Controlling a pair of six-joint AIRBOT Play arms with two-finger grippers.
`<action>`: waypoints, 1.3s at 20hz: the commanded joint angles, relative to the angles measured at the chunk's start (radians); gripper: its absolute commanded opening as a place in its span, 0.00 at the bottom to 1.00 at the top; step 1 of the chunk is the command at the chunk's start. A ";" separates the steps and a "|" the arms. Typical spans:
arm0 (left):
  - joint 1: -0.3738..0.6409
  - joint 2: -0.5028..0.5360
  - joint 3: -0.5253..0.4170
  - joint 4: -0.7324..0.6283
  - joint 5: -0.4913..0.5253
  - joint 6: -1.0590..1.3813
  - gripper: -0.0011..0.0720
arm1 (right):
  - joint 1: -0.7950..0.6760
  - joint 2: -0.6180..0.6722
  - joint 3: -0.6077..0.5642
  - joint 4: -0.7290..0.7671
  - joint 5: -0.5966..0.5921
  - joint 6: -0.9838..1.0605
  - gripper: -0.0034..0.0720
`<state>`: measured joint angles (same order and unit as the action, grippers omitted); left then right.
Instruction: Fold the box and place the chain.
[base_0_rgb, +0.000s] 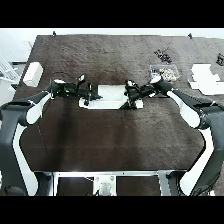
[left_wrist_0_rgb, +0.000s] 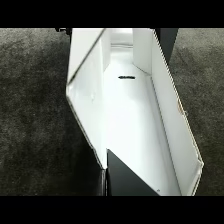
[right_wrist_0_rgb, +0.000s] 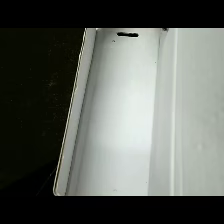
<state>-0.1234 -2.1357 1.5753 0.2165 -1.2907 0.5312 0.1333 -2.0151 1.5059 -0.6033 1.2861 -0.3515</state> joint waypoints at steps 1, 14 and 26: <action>0.001 0.000 0.001 -0.014 -0.002 0.000 0.04 | 0.001 0.000 0.000 0.000 0.001 0.000 0.78; 0.003 0.003 0.001 -0.043 -0.042 -0.005 0.81 | 0.001 0.000 0.000 0.000 0.001 0.000 0.78; 0.162 0.205 0.007 -0.010 -0.360 0.035 0.04 | 0.001 0.000 0.000 0.000 0.002 0.000 0.78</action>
<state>0.0086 -1.9865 1.5799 0.1867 -1.5475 0.5400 0.1333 -2.0151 1.5059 -0.6037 1.2873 -0.3519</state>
